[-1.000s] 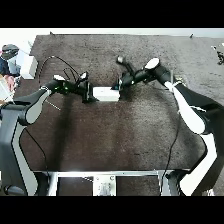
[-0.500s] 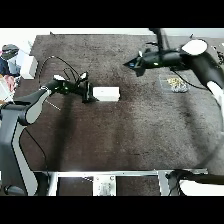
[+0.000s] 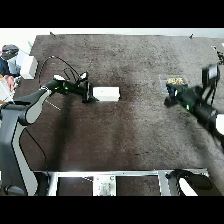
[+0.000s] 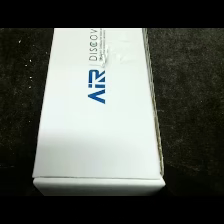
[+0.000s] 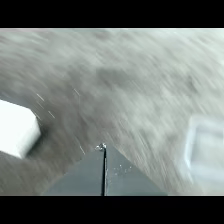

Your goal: Fold the box and place the chain.

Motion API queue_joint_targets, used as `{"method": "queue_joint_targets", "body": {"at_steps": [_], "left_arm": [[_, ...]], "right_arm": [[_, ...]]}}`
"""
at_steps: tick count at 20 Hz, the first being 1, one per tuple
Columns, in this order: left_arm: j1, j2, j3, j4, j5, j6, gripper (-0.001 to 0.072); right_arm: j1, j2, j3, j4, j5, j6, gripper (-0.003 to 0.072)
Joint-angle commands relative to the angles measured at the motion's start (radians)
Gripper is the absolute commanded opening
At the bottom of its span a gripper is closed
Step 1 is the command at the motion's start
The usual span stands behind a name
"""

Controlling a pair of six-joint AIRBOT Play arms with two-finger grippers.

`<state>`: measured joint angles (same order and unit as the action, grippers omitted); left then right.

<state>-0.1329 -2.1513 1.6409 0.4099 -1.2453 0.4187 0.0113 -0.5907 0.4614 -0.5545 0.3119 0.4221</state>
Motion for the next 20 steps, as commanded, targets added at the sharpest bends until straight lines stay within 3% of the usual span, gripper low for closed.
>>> {"method": "queue_joint_targets", "body": {"at_steps": [1, 7, 8, 9, 15, 20], "left_arm": [[0.001, 0.000, 0.000, 0.000, 0.000, 0.000, 0.0409], [0.001, 0.000, 0.000, -0.002, 0.000, 0.000, 0.0406], [0.001, 0.000, 0.000, -0.002, -0.003, -0.004, 0.0304], [0.001, 0.000, 0.000, -0.007, -0.009, -0.006, 0.0029], [0.004, 0.033, 0.001, -0.101, -0.010, -0.074, 0.0011], [0.004, 0.202, 0.002, -0.102, 0.159, -0.169, 0.0009]], "right_arm": [[-0.018, 0.221, -0.252, 0.002, -0.222, 0.002, 0.0008], [-0.018, 0.299, -0.309, 0.001, -0.268, 0.001, 0.0008], [-0.018, 0.299, -0.309, 0.001, -0.268, 0.001, 0.0008], [-0.018, 0.299, -0.309, 0.002, -0.268, 0.001, 0.0008], [-0.018, 0.299, -0.309, 0.001, -0.268, 0.001, 0.0008], [-0.018, 0.299, -0.309, 0.001, -0.268, 0.001, 0.0008]]}}
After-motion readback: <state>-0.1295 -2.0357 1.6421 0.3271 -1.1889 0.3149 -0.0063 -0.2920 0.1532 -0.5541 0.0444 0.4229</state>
